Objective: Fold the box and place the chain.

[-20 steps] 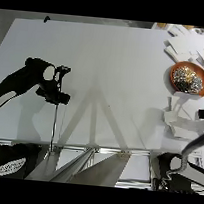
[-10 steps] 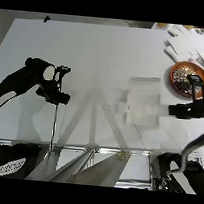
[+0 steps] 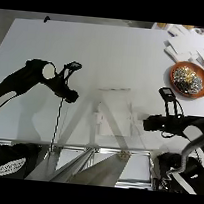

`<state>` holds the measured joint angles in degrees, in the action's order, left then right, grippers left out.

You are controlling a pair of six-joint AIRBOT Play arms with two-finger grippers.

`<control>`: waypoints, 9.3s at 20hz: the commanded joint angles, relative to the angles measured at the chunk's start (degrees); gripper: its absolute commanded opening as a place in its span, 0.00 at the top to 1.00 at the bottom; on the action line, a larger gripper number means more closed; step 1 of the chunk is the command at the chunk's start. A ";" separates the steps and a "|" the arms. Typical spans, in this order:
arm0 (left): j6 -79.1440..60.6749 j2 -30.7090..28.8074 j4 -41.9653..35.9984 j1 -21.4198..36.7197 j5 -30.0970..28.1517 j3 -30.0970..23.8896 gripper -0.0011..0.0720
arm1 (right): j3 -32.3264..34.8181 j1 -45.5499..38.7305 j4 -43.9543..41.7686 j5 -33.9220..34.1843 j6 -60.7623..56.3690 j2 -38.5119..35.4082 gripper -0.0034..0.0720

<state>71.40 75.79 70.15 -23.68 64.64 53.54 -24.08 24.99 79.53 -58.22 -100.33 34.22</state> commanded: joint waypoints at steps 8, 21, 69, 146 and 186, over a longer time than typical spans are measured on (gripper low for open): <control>-31.17 0.55 -31.04 0.04 -1.77 0.00 0.25 | 1.27 4.59 0.20 4.66 -3.32 4.48 0.93; -42.23 12.79 -37.38 0.02 8.07 0.02 0.18 | 1.27 4.59 -2.45 4.37 -3.34 4.59 0.93; -60.87 9.07 -23.15 -16.04 -22.60 0.11 0.97 | -12.83 4.57 7.89 -0.96 5.31 4.50 0.61; -60.87 9.07 -23.15 -16.04 -22.43 0.11 0.97 | 0.31 8.44 0.20 20.87 70.18 11.76 0.04; -60.87 9.07 -23.15 -16.04 -22.43 0.11 0.97 | -6.12 -16.55 -40.33 0.26 116.74 35.39 0.06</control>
<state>10.48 84.90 47.00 -39.68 42.35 53.60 -30.28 8.45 39.72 -55.72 16.19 69.41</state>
